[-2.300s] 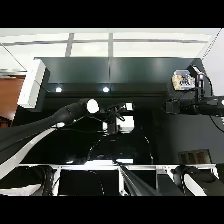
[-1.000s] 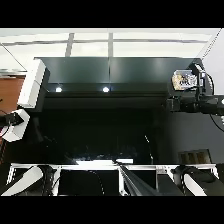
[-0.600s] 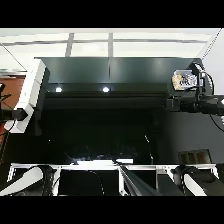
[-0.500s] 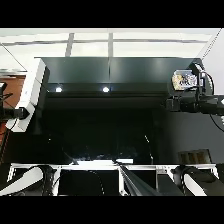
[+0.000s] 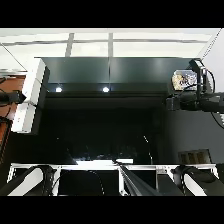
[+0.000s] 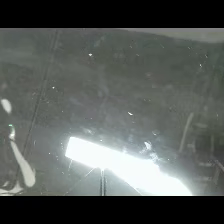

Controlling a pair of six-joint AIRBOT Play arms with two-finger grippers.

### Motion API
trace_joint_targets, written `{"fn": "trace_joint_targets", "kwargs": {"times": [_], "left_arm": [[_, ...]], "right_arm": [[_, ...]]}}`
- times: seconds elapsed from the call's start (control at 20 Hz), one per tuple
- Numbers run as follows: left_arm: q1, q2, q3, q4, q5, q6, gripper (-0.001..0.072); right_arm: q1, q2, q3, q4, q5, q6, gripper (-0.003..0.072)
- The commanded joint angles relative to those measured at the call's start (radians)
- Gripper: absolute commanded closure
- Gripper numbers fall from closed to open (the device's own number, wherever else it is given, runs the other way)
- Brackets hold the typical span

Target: Fold the box and place the chain.

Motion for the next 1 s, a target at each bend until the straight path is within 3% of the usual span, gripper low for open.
{"fn": "trace_joint_targets", "kwargs": {"times": [0.0,0.1,0.3,0.4,0.5,0.95], "left_arm": [[-0.117,0.111,-0.002,-0.19,-0.087,-0.12,0.0686],[-0.257,0.166,-0.082,-0.331,0.027,0.021,0.0685],[-0.591,0.207,-0.315,-0.29,0.565,0.177,0.0684],[-0.654,0.201,-0.369,-0.287,0.713,0.177,0.0683],[-0.672,0.201,-0.373,-0.288,0.764,0.176,0.0683],[-0.671,0.2,-0.373,-0.288,0.763,0.176,0.0683]], "right_arm": [[0.05,0.0,-0.015,-0.048,-0.058,-0.052,0.067],[0.082,0.0,-0.094,-0.051,-0.211,-0.082,0.0671],[0.134,0.0,-0.266,-0.055,-0.696,-0.113,0.067],[0.126,0.0,-0.288,-0.066,-0.75,-0.113,0.067],[0.125,0.0,-0.287,-0.065,-0.731,-0.113,0.067],[0.124,0.0,-0.287,-0.065,-0.731,-0.113,0.067]]}}
